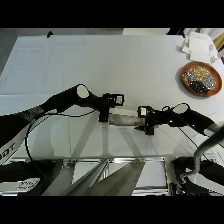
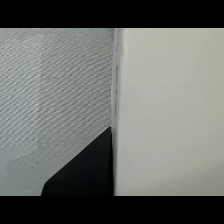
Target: Fold the box and place the chain.
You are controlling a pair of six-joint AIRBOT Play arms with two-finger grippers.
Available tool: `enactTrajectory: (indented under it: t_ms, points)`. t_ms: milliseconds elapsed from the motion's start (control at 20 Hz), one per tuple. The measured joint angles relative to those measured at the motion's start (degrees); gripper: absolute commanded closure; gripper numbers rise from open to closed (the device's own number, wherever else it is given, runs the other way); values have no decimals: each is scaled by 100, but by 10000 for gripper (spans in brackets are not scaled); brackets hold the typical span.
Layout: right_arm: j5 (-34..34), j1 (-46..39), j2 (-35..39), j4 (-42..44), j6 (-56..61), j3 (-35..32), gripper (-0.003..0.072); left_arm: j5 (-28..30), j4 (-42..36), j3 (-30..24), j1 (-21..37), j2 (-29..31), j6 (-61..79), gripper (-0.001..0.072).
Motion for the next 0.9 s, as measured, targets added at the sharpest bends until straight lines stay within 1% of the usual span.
enactTrajectory:
  t_ms: [250, 300, 400, 450, 500, 550, 600, 700, 850, 900]
  points:
    - [9, 0, 0, 2, 2, 0, 390, 0, -2, 0, 0, 0, 0, 696]
    - [11, 0, 0, 2, 2, 0, 390, 0, 0, 0, 0, 0, 0, 660]
    - [-13, 0, -2, 20, 2, -2, 390, 57, 105, -4, 4, -2, -20, 363]
    - [-81, 4, -4, 59, 4, 7, 390, -35, 262, -24, 9, -15, -17, 278]
    - [-61, 0, -4, 48, 9, 4, 390, -2, 157, -7, 11, 39, -17, 247]
    - [-55, 0, -4, 39, 7, 7, 390, 57, 42, 7, 13, 92, -37, 247]
    - [-35, 2, -4, 28, 4, 7, 390, -52, 162, -9, 13, 144, -46, 247]
    - [-17, 2, -4, 20, 4, 7, 390, -28, 136, 7, 20, 354, -90, 246]
    - [2, 2, -4, 7, 4, 7, 390, -162, 518, 7, 24, 756, -407, 246]
    - [7, 2, -4, 4, 4, 7, 390, -223, 774, 4, 28, 905, -605, 247]
